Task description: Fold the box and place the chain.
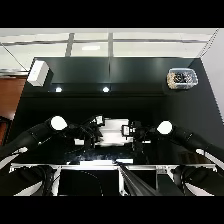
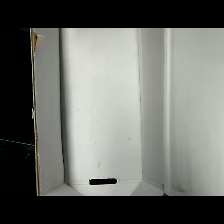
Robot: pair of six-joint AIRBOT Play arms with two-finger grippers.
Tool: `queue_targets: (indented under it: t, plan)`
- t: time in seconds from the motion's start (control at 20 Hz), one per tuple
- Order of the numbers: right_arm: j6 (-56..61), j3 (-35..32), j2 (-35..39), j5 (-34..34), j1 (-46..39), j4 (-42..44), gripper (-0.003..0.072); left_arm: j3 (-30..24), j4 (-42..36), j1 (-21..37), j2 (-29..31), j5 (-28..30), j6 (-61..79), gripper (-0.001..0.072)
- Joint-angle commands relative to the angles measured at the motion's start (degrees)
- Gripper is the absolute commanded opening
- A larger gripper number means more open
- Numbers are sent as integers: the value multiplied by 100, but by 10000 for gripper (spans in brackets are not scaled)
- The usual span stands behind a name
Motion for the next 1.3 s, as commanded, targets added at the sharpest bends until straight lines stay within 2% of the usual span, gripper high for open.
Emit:
queue_targets:
  t: [0.0, 0.05, 0.1, 0.15, 0.2, 0.35, 0.45, 0.5, 0.6, 0.7, 0.75, 0.8, 0.95, 1.05, 1.25]
  plan:
    - [2, 7, 2, 2, -2, 0, 488, 0, 11, -2, -2, -4, 0, 285]
    - [2, 7, 2, 0, -2, 0, 488, 0, 20, -2, -2, -11, 0, 441]
    - [2, 7, 2, 0, -2, 0, 488, 4, 103, 2, 7, -37, 0, 364]
    - [2, 7, 2, 0, -2, 0, 488, 48, 356, 4, 31, -101, -7, 97]
    - [2, 7, 2, 0, -2, 0, 488, 127, 699, 11, 68, -227, -81, 31]
    - [2, 7, 2, 0, -2, 0, 489, 343, 1934, 111, 413, -389, -1462, 29]
    - [2, 7, 2, -2, -2, 0, 488, 352, 2763, 417, 881, -444, -2286, 30]
    - [2, 7, 2, 0, -2, 0, 488, 352, 2896, 710, 1130, -579, -2520, 31]
    - [2, 7, 2, -2, -2, 0, 488, 352, 2817, 1510, 1486, -992, -3491, 33]
    - [2, 7, 2, -2, -2, -2, 488, 339, 2922, 2435, 1502, -1770, -4769, 33]
    - [2, 7, 2, -4, -2, -2, 488, 280, 2933, 2850, 1451, -2116, -4848, 32]
    - [2, 7, 2, -4, -2, -2, 488, 175, 2916, 3254, 1397, -2275, -5018, 31]
    - [2, 7, 2, -4, -2, -4, 488, -214, 2568, 4144, 1298, -2155, -6570, 32]
    - [2, 7, 2, -4, -2, -4, 488, -452, 1932, 4393, 1126, -2157, -6610, 32]
    - [2, 7, 2, -4, -2, -4, 488, -684, 957, 4238, 284, -2225, -6028, 33]
